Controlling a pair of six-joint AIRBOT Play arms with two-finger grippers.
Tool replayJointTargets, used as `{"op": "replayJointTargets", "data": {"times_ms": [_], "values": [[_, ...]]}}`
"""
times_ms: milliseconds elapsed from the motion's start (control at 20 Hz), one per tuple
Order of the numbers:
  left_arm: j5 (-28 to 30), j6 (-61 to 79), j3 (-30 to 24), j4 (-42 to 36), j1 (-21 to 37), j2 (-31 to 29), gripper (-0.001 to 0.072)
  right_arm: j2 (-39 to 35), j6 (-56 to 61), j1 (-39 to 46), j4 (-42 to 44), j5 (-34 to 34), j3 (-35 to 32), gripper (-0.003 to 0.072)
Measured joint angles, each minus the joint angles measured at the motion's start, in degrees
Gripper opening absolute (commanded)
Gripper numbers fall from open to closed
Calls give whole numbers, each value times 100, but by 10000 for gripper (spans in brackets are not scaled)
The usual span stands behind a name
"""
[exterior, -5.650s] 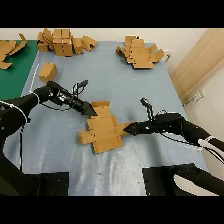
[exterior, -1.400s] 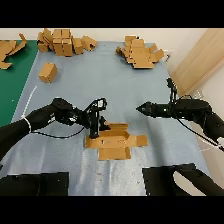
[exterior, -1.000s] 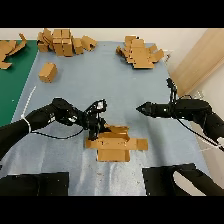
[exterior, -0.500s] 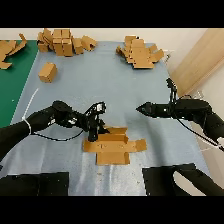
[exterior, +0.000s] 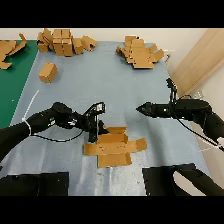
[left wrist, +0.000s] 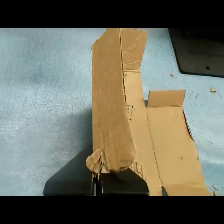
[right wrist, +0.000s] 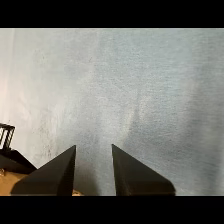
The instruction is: Fold the box.
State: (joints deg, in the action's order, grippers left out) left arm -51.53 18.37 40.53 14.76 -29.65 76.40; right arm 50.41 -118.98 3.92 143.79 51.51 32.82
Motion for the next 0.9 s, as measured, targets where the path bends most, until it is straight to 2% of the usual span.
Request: {"op": "replayJointTargets", "data": {"times_ms": [450, 550, 900], "values": [[-223, -129, -92, 15, 0, -138, 10, 0, -2, 0, -2, 0, 2, 333], [-22, -50, -96, -39, 0, -203, 10, 0, -17, 0, -2, 0, 2, 333], [798, 1259, -96, -951, 9, -267, 10, 0, -55, 0, -2, -2, 2, 333]]}}
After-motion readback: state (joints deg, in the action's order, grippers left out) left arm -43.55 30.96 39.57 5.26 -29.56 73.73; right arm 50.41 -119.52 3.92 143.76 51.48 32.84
